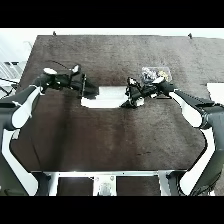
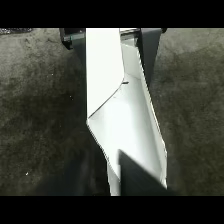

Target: Fold the box and place the chain.

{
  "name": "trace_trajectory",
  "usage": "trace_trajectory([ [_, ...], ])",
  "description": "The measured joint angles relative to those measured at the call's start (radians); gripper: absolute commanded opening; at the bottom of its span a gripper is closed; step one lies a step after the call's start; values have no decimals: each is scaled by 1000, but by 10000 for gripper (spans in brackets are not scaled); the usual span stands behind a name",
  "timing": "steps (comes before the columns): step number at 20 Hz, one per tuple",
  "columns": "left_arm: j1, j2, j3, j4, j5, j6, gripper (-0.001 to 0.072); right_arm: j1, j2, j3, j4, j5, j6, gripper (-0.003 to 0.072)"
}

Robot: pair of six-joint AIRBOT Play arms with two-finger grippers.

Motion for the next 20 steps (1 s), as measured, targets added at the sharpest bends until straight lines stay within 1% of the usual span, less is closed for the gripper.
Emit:
trace_trajectory([
  [3,32,36,9,-6,-84,-15,17,0,0,0,0,0,0,457],
  [5,30,61,11,-3,-116,-41,16,0,0,0,0,0,0,457],
  [7,11,88,11,-2,-123,-71,15,0,0,0,0,0,0,457],
  [10,-44,112,11,27,-102,-119,15,0,0,0,0,0,0,457],
  [14,-129,122,11,97,-37,-185,17,0,0,0,0,0,0,457],
  [16,-159,123,11,151,23,-239,17,0,0,0,0,0,0,457],
  [20,-188,124,11,197,159,-299,18,0,0,0,0,0,0,457],
])
